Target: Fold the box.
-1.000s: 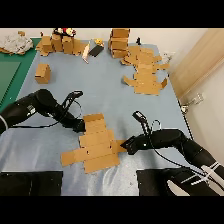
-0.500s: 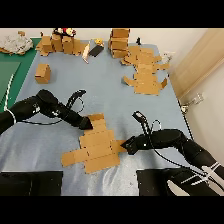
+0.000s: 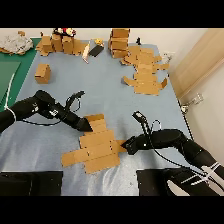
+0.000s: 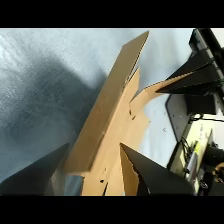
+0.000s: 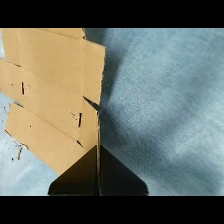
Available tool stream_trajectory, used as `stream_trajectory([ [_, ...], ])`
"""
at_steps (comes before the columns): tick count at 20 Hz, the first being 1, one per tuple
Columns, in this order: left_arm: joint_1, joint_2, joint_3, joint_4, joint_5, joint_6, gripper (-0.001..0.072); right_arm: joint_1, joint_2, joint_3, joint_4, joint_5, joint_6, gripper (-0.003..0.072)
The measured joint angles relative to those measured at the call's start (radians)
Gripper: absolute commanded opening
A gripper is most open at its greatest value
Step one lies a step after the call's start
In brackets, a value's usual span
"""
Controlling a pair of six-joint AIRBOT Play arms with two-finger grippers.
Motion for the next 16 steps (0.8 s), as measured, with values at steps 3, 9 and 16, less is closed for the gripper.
stream_trajectory([
  [3, 0.001, -0.034, 0.000, -0.063, -0.022, 0.049, 0.0225, 0.000, 0.000, 0.000, -0.003, 0.000, 0.003, -0.0002],
  [9, 0.002, -0.063, -0.001, -0.090, -0.038, 0.091, 0.0013, 0.000, 0.000, 0.000, -0.011, 0.000, 0.011, -0.0002],
  [16, 0.002, -0.072, -0.001, -0.090, -0.041, 0.170, 0.0012, 0.000, 0.000, 0.000, -0.014, 0.000, 0.021, 0.0151],
])
